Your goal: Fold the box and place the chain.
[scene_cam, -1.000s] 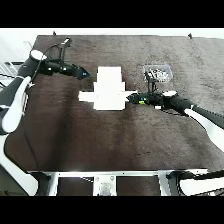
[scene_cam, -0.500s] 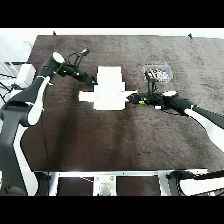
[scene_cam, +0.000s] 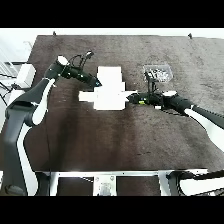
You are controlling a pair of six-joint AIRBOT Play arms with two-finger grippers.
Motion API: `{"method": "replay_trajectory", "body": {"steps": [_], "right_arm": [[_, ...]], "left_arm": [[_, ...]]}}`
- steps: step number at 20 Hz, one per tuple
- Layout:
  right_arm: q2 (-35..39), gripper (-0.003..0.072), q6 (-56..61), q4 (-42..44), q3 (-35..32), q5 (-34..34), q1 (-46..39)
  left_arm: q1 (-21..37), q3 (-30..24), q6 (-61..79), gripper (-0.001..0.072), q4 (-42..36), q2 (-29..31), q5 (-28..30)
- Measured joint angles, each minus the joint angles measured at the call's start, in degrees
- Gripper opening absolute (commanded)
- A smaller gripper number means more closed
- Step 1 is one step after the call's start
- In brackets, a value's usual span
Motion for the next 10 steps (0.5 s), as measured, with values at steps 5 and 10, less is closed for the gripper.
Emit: {"method": "replay_trajectory", "body": {"steps": [5,10], "right_arm": [[0.0,0.001,-0.04,-0.09,0.0,0.02,0.0],[0.02,0.001,-0.07,-0.28,0.02,0.0,0.0]], "left_arm": [[0.0,0.0,1.9,0.0411,-2.25,-0.85,-0.52],[0.0,0.0,3.74,0.0313,-3.56,-1.01,-1.66]]}}
